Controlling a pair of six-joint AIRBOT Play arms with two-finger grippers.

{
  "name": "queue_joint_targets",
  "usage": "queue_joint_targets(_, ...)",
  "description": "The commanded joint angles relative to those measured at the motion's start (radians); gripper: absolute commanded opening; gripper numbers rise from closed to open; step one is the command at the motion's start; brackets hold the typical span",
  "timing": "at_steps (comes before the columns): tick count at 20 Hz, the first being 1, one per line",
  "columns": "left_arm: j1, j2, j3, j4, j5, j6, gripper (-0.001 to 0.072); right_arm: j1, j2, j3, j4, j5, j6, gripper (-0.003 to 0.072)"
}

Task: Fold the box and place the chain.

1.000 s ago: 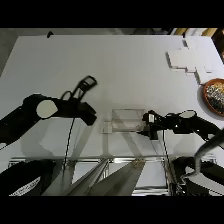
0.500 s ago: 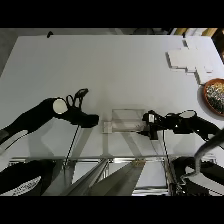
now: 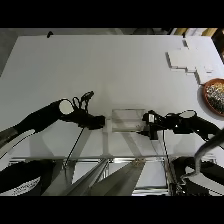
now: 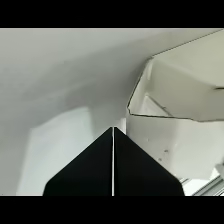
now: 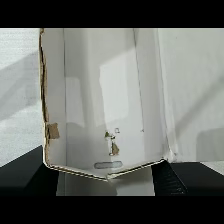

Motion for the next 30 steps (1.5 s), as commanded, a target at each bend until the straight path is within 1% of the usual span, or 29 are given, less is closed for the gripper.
queue_joint_targets(1, -0.026, 0.056, 0.002, -0.032, 0.07, 0.003, 0.0009, 0.0, 0.0, 0.0, 0.0, 0.0, 0.0, 0.0549)
queue_joint_targets(3, -0.056, 0.065, 0.002, -0.07, 0.107, 0.036, 0.0017, 0.0, 0.0, 0.0, 0.0, 0.0, 0.0, 0.0549)
queue_joint_targets(4, -0.073, 0.064, 0.002, -0.089, 0.122, 0.049, 0.0053, 0.0, 0.0, 0.0, 0.0, 0.0, 0.0, 0.0549)
queue_joint_targets(5, -0.087, 0.064, 0.002, -0.097, 0.132, 0.049, 0.011, 0.0, 0.0, 0.0, 0.0, 0.0, 0.0, 0.0549)
queue_joint_targets(6, -0.094, 0.064, 0.002, -0.097, 0.134, 0.048, 0.0144, 0.0, 0.0, 0.0, 0.0, 0.0, 0.0, 0.0549)
queue_joint_targets(10, -0.111, 0.064, 0.002, -0.104, 0.138, 0.046, 0.0155, 0.0, 0.0, 0.0, 0.0, 0.0, 0.0, 0.0549)
queue_joint_targets(11, -0.116, 0.064, 0.002, -0.108, 0.141, 0.047, 0.0177, 0.0, 0.0, 0.0, 0.0, 0.0, 0.0, 0.0549)
queue_joint_targets(12, -0.12, 0.064, 0.002, -0.11, 0.14, 0.047, 0.0267, 0.0, 0.0, 0.0, 0.0, 0.0, 0.0, 0.0549)
queue_joint_targets(13, -0.124, 0.064, 0.002, -0.11, 0.139, 0.047, 0.0314, 0.0, 0.0, 0.0, 0.0, 0.0, 0.0, 0.0549)
queue_joint_targets(16, -0.125, 0.064, 0.003, -0.106, 0.139, 0.046, 0.0314, 0.0, 0.0, 0.0, 0.0, 0.0, 0.0, 0.0549)
queue_joint_targets(18, -0.141, 0.063, 0.024, -0.051, 0.134, 0.016, 0.0314, 0.0, 0.0, 0.0, 0.0, 0.0, 0.0, 0.0549)
queue_joint_targets(20, -0.149, 0.05, 0.074, 0.036, 0.098, -0.068, 0.0314, 0.0, 0.0, 0.0, 0.0, 0.0, 0.0, 0.0549)
queue_joint_targets(24, -0.189, -0.013, 0.194, 0.253, -0.026, -0.261, 0.0314, 0.0, 0.0, 0.0, 0.0, 0.0, 0.0, 0.0549)
queue_joint_targets(30, -0.268, -0.134, 0.332, 0.379, -0.117, -0.418, 0.0314, 0.0, 0.0, 0.0, 0.0, 0.0, 0.0, 0.0549)
